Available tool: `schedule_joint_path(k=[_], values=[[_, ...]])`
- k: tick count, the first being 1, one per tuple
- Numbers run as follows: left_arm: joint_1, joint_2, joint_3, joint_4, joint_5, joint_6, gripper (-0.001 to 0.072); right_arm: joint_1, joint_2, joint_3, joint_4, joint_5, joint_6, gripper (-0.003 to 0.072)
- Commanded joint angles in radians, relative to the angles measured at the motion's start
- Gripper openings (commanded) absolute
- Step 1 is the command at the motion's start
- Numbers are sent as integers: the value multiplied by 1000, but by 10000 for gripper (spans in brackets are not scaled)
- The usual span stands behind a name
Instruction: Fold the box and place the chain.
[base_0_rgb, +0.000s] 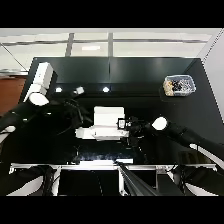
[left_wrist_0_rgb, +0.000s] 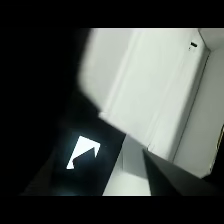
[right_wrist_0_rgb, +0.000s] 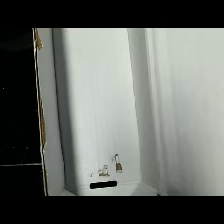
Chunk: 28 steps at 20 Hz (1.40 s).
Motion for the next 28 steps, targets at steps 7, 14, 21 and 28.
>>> schedule_joint_path(k=[7,14,21,28], values=[[105,40,-117,30,-151,299,706,0,0,0,0,-1,0,425],[-133,39,-135,74,111,378,706,0,0,0,0,-1,1,425],[-164,37,-136,116,68,318,609,0,0,0,0,-1,0,425],[-236,27,-136,121,137,276,327,0,0,0,0,-1,1,425]])
